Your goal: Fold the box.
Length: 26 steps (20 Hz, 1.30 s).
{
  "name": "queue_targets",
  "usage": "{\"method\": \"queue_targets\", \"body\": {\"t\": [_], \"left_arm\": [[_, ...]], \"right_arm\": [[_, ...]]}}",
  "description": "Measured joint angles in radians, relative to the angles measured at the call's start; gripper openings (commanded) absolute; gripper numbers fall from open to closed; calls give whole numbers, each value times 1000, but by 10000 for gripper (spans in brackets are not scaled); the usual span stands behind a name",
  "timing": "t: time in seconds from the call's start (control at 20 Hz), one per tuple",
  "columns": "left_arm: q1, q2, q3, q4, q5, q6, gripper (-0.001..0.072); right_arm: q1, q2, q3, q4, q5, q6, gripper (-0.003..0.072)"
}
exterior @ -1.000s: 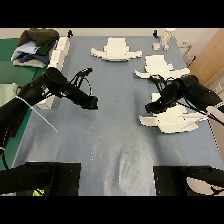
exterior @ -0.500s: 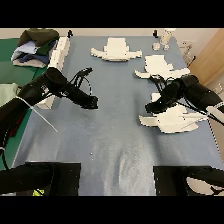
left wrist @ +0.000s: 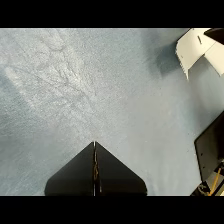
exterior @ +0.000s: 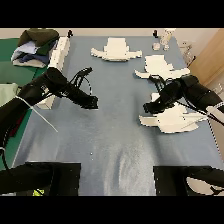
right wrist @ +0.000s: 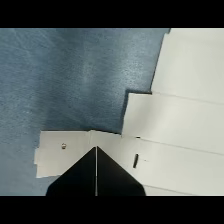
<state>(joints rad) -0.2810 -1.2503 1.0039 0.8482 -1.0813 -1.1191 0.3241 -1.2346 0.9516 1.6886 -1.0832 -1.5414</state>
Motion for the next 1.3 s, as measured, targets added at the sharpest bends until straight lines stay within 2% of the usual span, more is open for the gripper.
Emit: {"method": "queue_targets", "body": {"t": [0.1, 0.15, 0.35, 0.45, 0.55, 0.7, 0.75, 0.95, 1.1, 1.3], "left_arm": [[0, 0, 0, 0, 0, 0, 11], [0, 0, 0, 0, 0, 0, 12], [0, 0, 0, 0, 0, 0, 11], [0, 0, 0, 0, 2, 0, 11], [0, 0, 0, 0, 18, 0, 11], [0, 0, 0, -2, 51, 0, 11], [0, 0, 0, -2, 61, 0, 11], [0, 0, 0, -4, 83, 0, 11], [0, 0, 0, -5, 89, 0, 11], [0, 0, 1, -10, 98, 0, 12]], "right_arm": [[-2, 0, 12, 36, 6, 9, 322], [-10, 0, 32, 26, 3, 33, 343], [-134, 0, 174, -226, -108, 134, 342], [-272, -2, 229, -332, -157, 146, 342], [-444, -22, 257, -362, -185, 112, 342], [-711, -92, 279, -280, -202, -34, 321], [-798, -125, 287, -223, -211, -100, 293], [-1048, -268, 356, 50, -273, -321, 293], [-1137, -366, 409, 193, -352, -430, 293], [-1171, -458, 437, 318, -427, -533, 292]]}}
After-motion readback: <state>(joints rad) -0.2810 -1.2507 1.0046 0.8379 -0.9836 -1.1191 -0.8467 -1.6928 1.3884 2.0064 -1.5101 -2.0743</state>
